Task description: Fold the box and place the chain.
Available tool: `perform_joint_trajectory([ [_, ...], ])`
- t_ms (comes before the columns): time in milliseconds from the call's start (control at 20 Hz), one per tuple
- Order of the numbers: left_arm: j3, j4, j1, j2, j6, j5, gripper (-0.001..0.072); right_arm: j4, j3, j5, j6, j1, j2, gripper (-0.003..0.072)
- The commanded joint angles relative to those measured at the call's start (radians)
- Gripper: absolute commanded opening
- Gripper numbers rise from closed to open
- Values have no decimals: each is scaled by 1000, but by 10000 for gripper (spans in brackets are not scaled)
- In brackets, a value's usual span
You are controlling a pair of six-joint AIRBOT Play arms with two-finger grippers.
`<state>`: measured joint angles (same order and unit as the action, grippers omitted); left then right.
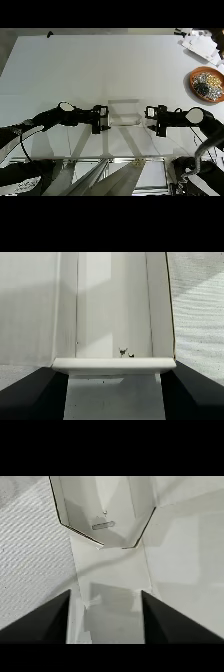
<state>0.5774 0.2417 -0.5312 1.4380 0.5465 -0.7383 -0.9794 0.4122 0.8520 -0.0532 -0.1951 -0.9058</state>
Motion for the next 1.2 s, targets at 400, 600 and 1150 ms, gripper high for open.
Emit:
perform_joint_trajectory([
  [400, 0, -2, 0, 0, -1, 2, 456, 153, 1, -2, -25, -1, 12, 396],
  [600, 0, -2, 0, 0, -1, 2, 456, 153, 1, -3, 71, -1, 8, 395],
  [1150, 0, -2, 0, 0, -1, 2, 456, 153, 1, -58, 197, -1, -69, 384],
])
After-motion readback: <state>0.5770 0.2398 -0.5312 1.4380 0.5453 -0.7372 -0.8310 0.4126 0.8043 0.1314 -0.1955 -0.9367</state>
